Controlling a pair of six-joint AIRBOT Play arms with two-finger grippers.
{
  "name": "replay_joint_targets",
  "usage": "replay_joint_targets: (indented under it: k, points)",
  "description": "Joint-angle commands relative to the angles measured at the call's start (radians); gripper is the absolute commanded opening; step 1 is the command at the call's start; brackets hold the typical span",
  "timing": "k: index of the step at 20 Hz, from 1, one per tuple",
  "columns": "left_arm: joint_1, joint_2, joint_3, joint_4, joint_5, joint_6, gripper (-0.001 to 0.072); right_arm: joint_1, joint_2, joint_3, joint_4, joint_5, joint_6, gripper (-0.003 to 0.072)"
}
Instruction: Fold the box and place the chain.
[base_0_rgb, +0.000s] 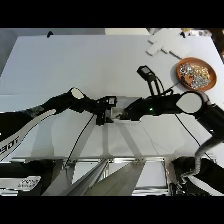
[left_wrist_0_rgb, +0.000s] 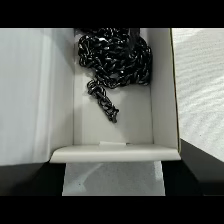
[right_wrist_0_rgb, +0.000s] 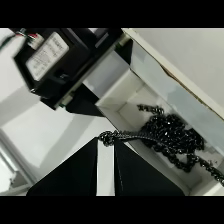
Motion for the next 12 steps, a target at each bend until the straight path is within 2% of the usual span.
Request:
replay_joint_targets:
  k: [1, 2, 7, 12]
  points:
    - [0.0, 0.0, 0.0, 0.0, 0.0, 0.0, 0.0326, 0.033, -0.069, -0.025, -0.02, -0.045, 0.005, 0.0113]
    - [0.0, 0.0, 0.0, 0.0, 0.0, 0.0, 0.0326, 0.032, -0.075, -0.025, -0.023, -0.053, 0.009, 0.0182]
    - [0.0, 0.0, 0.0, 0.0, 0.0, 0.0, 0.0326, 0.032, -0.033, -0.025, -0.025, -0.06, 0.006, 0.0185]
    - [0.0, 0.0, 0.0, 0.0, 0.0, 0.0, 0.0326, -0.024, 0.191, -0.024, -0.139, -0.067, 0.013, 0.016]
